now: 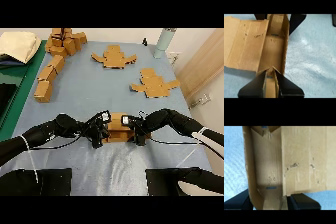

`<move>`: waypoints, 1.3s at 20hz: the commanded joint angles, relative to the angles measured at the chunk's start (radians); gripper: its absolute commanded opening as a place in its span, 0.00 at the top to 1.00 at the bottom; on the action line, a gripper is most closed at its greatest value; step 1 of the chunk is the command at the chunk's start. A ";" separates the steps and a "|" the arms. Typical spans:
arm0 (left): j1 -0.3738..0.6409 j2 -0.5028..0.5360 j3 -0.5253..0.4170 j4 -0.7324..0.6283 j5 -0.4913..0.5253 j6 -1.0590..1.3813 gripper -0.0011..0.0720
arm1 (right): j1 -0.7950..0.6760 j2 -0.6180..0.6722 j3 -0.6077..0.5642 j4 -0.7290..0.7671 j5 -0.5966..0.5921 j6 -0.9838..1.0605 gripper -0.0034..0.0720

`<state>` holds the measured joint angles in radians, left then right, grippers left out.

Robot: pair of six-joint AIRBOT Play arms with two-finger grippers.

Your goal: Fold the box.

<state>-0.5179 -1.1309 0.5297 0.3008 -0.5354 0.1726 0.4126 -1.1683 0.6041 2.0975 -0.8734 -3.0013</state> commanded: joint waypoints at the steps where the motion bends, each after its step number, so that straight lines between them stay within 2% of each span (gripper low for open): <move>1: -0.006 -0.010 0.005 -0.009 0.033 0.004 0.76 | 0.000 0.000 0.001 0.000 0.000 0.001 0.35; 7: -0.006 -0.010 0.005 -0.010 0.027 0.022 0.73 | 0.000 0.000 0.001 0.000 0.000 0.000 0.35; 8: -0.006 -0.010 0.005 -0.009 0.023 0.022 0.66 | 0.000 0.000 0.001 0.000 0.000 0.000 0.35; 9: -0.006 -0.010 0.005 -0.010 0.011 0.022 0.32 | 0.000 0.000 0.001 0.000 0.000 0.001 0.35; 10: -0.006 -0.010 0.005 -0.010 0.001 0.022 0.16 | 0.000 0.000 0.001 0.000 0.000 0.001 0.35; 17: -0.006 -0.010 0.005 -0.009 0.001 0.022 0.17 | 0.000 0.000 0.001 0.000 0.000 0.001 0.35; 18: -0.006 -0.010 0.005 -0.008 0.002 0.021 0.23 | 0.000 0.000 0.001 0.000 0.000 0.000 0.35; 20: -0.006 -0.002 0.005 -0.006 0.000 0.017 0.83 | 0.000 0.000 0.001 0.000 0.001 0.001 0.35; 21: -0.006 0.010 0.005 0.007 0.001 0.013 0.96 | 0.000 0.000 0.001 0.000 0.000 0.000 0.35; 24: -0.004 0.073 0.005 0.130 -0.004 -0.166 0.96 | 0.000 0.000 0.001 0.000 0.000 0.000 0.35; 26: -0.004 0.155 0.005 0.338 -0.023 -0.403 0.96 | 0.000 0.000 0.001 0.000 0.000 0.000 0.35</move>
<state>-0.5236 -1.0523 0.5346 0.4225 -0.5430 0.0277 0.4126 -1.1683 0.6041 2.0972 -0.8730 -3.0009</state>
